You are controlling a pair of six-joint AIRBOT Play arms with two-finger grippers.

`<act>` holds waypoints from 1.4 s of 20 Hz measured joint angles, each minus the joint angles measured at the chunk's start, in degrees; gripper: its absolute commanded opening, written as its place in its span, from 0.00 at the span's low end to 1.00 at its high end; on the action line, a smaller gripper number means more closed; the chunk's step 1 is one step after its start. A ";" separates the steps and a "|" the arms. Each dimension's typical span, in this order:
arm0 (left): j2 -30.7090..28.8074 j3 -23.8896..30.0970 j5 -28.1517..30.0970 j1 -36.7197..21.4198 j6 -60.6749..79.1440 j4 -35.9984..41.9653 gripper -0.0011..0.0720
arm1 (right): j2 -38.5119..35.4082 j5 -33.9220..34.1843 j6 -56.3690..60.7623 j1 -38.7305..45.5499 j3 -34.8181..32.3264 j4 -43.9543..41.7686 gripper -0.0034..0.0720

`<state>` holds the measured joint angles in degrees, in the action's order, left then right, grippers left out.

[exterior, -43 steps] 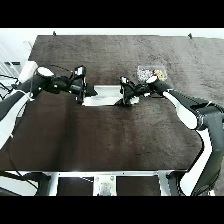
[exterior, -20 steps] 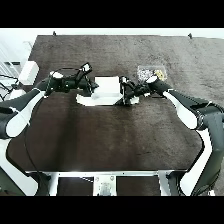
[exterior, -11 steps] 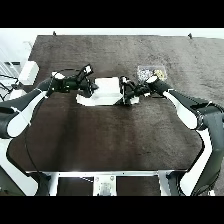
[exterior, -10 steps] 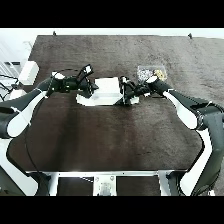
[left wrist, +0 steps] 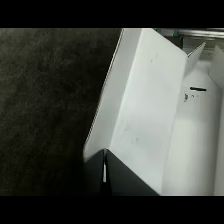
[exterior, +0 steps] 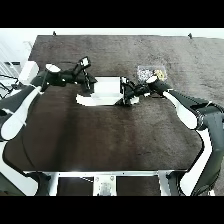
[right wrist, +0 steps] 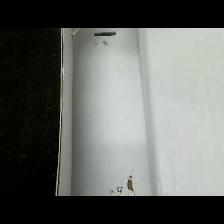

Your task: Fold the box and place the chain.

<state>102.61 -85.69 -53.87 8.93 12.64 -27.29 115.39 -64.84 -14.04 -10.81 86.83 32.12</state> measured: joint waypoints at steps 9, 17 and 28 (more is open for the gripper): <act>-2.12 -3.69 -16.31 -1.33 -13.00 -21.66 0.78 | 0.00 -0.11 0.02 0.00 0.00 -0.11 0.70; 2.16 -3.45 -14.62 2.19 -15.37 -28.74 0.78 | 0.00 -0.15 0.07 0.00 0.00 -0.15 0.70; 4.24 -3.43 -13.68 2.82 -15.39 -25.99 0.66 | 0.00 -0.15 0.09 0.00 0.00 -0.17 0.70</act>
<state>106.85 -89.12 -67.55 11.75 -2.74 -53.28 115.39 -64.99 -13.96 -10.81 86.83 31.94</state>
